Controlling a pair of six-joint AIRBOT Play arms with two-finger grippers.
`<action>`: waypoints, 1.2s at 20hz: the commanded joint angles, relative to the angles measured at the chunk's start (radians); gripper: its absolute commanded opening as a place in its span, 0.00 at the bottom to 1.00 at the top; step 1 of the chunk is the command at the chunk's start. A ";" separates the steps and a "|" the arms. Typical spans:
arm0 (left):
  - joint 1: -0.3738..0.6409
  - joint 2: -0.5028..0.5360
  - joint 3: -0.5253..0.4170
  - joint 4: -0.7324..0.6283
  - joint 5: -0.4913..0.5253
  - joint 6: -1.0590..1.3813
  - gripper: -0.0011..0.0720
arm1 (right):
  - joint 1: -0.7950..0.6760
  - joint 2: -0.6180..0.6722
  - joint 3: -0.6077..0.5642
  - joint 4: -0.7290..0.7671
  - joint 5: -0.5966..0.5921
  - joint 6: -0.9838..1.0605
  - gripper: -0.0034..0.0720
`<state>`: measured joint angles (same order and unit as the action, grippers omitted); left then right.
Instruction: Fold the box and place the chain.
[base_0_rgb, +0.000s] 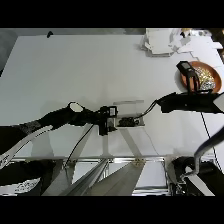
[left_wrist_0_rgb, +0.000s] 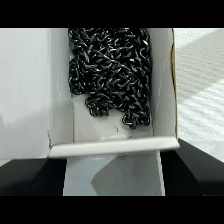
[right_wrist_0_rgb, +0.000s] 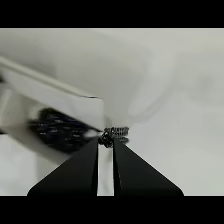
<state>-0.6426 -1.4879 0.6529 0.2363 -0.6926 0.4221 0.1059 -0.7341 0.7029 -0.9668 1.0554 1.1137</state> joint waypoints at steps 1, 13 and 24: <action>0.000 0.001 0.000 0.000 0.000 0.000 0.20 | 0.001 0.081 0.001 0.254 0.106 -0.097 0.07; 0.000 0.001 0.000 0.000 0.000 0.000 0.20 | 0.264 -0.007 -0.067 0.267 -0.094 -0.179 0.07; 0.000 0.001 0.000 0.000 0.000 0.000 0.20 | 0.287 -0.208 0.081 0.236 -0.040 -0.286 0.28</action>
<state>-0.6426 -1.4879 0.6529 0.2359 -0.6926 0.4221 0.3901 -0.9211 0.6987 -0.7124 0.9749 0.8986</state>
